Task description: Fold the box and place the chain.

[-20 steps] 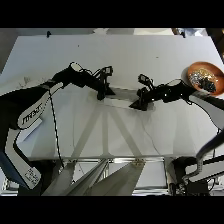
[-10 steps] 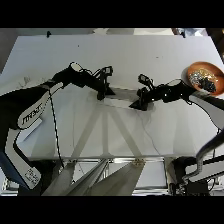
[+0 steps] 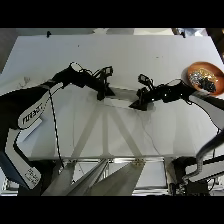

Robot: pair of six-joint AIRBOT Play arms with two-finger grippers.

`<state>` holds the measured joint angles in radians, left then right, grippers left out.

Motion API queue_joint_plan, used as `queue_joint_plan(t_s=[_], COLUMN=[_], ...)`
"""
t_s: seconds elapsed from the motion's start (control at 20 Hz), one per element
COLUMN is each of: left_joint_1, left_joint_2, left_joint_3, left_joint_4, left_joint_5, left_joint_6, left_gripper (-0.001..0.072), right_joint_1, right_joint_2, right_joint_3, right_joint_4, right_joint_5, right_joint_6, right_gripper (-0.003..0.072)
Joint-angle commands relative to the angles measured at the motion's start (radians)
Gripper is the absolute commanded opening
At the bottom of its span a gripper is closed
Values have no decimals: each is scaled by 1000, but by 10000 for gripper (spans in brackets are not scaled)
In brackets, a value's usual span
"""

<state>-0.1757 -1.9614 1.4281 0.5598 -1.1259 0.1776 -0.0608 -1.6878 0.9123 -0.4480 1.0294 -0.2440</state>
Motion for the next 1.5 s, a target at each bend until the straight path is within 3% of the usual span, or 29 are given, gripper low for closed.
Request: queue_joint_plan(t_s=[0.0,0.45,0.65,0.9,1.1,1.25,1.45], left_joint_1=[2,11,95,164,154,121,77], left_joint_2=[2,59,143,252,264,288,311], left_joint_3=[2,2,2,2,2,2,2], left_joint_4=[-13,-4,2,2,11,99,113], left_joint_5=[-7,-18,-31,-50,-180,-198,-229], left_joint_6=[2,2,-10,-201,-325,-365,-350], left_gripper=[111,122,121,118,117,116,116], right_joint_1=[0,0,0,0,0,0,0], right_joint_2=[0,0,0,0,0,0,0], right_joint_3=[0,0,0,0,0,0,0], right_joint_4=[0,0,0,0,0,0,0], right_joint_5=[0,0,1,1,1,1,1], right_joint_6=[0,0,0,0,0,0,0], right_gripper=[399,399,399,399,399,399,399])
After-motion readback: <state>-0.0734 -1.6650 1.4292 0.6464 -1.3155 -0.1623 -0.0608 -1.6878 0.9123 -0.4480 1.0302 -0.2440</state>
